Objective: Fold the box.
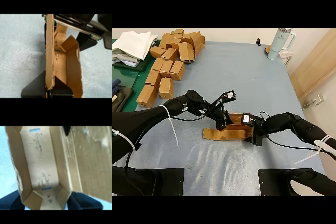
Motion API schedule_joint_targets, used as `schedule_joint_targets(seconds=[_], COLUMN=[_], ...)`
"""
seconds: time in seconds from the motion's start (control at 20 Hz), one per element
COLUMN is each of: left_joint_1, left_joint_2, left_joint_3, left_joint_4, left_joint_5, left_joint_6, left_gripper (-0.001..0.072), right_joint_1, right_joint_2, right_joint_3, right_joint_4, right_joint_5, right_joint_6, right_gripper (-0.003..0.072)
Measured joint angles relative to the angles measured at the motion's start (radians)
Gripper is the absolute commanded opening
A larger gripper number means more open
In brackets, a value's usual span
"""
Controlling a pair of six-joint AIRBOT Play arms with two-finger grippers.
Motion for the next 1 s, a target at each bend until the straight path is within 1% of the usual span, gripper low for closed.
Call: schedule_joint_targets(seconds=[0.25, 0.35, 0.5, 0.55, 1.0], left_joint_1=[0.0, 0.0, 0.0, 0.0, 0.0], left_joint_2=[0.0, 0.0, 0.0, 0.0, 0.0], left_joint_3=[0.0, 0.0, 0.0, 0.0, 0.0], left_joint_4=[0.0, 0.0, 0.001, 0.001, 0.0], left_joint_5=[0.0, 0.0, -0.003, -0.003, 0.0], left_joint_6=[0.0, 0.0, 0.0, 0.0, 0.0], left_gripper=[0.0013, 0.0013, 0.0013, 0.0013, 0.0013], right_joint_1=[0.011, 0.013, 0.014, 0.014, 0.014], right_joint_2=[-0.005, -0.006, -0.006, -0.006, -0.022], right_joint_3=[0.0, 0.0, -0.001, 0.0, -0.002], right_joint_4=[0.003, 0.004, 0.003, 0.004, 0.007], right_joint_5=[0.006, 0.006, 0.005, 0.005, 0.001], right_joint_6=[-0.003, -0.003, -0.003, -0.003, -0.004], right_gripper=[0.0694, 0.0563, 0.0563, 0.0585, 0.0586])
